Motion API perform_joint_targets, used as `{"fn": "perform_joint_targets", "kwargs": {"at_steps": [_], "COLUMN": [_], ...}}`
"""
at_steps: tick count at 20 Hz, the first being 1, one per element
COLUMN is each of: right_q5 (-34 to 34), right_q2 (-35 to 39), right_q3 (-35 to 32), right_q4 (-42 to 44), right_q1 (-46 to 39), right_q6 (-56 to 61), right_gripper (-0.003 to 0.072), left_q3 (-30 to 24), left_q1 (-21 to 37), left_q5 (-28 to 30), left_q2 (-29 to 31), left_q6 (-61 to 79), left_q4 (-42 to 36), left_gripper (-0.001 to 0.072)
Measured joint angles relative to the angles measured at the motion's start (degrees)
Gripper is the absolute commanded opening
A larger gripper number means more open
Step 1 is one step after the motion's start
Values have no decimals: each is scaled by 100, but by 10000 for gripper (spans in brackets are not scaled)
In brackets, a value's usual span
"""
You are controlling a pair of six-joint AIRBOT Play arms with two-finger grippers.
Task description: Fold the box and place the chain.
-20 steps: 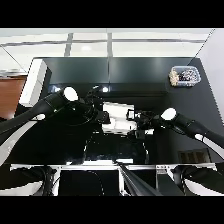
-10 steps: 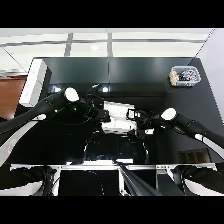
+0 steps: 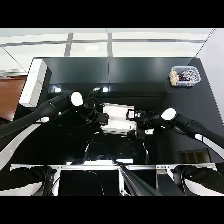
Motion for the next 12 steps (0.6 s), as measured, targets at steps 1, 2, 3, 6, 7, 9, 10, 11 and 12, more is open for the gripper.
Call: {"fn": "perform_joint_targets", "kwargs": {"at_steps": [1, 2, 3, 6, 7, 9, 10, 11, 12], "right_q5": [0, 2, 2, 2, 4, 7, 9, 9, 9], "right_q2": [0, 0, 0, 0, 0, 0, 0, 0, 0], "right_q3": [0, 0, 0, 0, 0, 0, 0, 0, 0], "right_q4": [0, 0, 0, -2, -2, -2, -2, -2, -2], "right_q1": [0, 0, 0, 0, 0, 0, 0, 0, 0], "right_q6": [0, 0, 0, 2, 2, 2, 2, 4, 4], "right_gripper": [10, 10, 10, 10, 10, 10, 10, 10, 10], "left_q3": [17, 42, 81, 249, 310, 428, 501, 592, 684], "left_q1": [-68, -136, -221, -507, -612, -804, -894, -986, -1058], "left_q5": [26, 50, 57, -59, -168, -396, -507, -632, -737], "left_q2": [0, 0, -2, -4, -7, -44, -90, -160, -236], "left_q6": [-114, -240, -424, -1113, -1397, -1930, -2133, -2319, -2459], "left_q4": [122, 262, 448, 1180, 1447, 1847, 1978, 2076, 2155], "left_gripper": [504, 504, 504, 487, 487, 488, 487, 487, 487]}}
